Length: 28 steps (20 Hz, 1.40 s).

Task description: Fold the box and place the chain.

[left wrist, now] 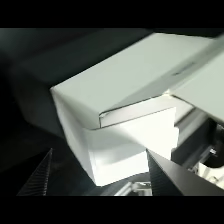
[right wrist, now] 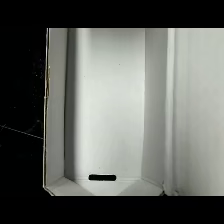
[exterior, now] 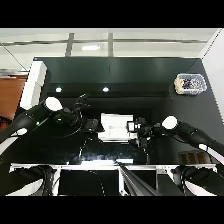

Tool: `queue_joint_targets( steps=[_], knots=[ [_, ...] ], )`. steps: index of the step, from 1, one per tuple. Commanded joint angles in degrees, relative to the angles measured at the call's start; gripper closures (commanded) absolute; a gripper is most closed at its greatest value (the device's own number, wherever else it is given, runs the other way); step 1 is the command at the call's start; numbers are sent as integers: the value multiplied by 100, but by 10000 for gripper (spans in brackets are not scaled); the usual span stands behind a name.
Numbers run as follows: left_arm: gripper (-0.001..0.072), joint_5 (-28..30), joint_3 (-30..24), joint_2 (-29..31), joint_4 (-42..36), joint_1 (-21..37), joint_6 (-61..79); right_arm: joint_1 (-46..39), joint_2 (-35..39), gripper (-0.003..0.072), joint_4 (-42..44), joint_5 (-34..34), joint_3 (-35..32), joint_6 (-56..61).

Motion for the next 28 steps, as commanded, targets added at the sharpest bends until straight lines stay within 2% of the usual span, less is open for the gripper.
queue_joint_targets(
  steps=[1, 4, 7, 15, 19, 21, 28],
  knots=[
    [1, 382, 11, 74, 892, -490, -1235, 4, -4, 578, 2, 0, -2, 2],
    [1, 817, 11, 72, 1064, -828, -1563, 4, -4, 578, 2, 0, -2, 2],
    [1, 1080, 11, 59, 1091, -925, -1803, 4, -4, 578, 2, 0, -2, 2],
    [29, 918, 243, 48, 1126, -984, -1869, 4, -4, 578, 0, -2, -2, 0],
    [40, 769, 518, 39, 1738, -1344, -2599, 4, -4, 578, 0, -2, -2, 0],
    [237, 778, 627, 33, 1799, -1513, -2699, 4, -4, 578, 0, -2, -2, 0],
    [249, 772, 688, 26, 2037, -1722, -3016, 4, -4, 578, 0, -2, -2, 0]
  ],
)
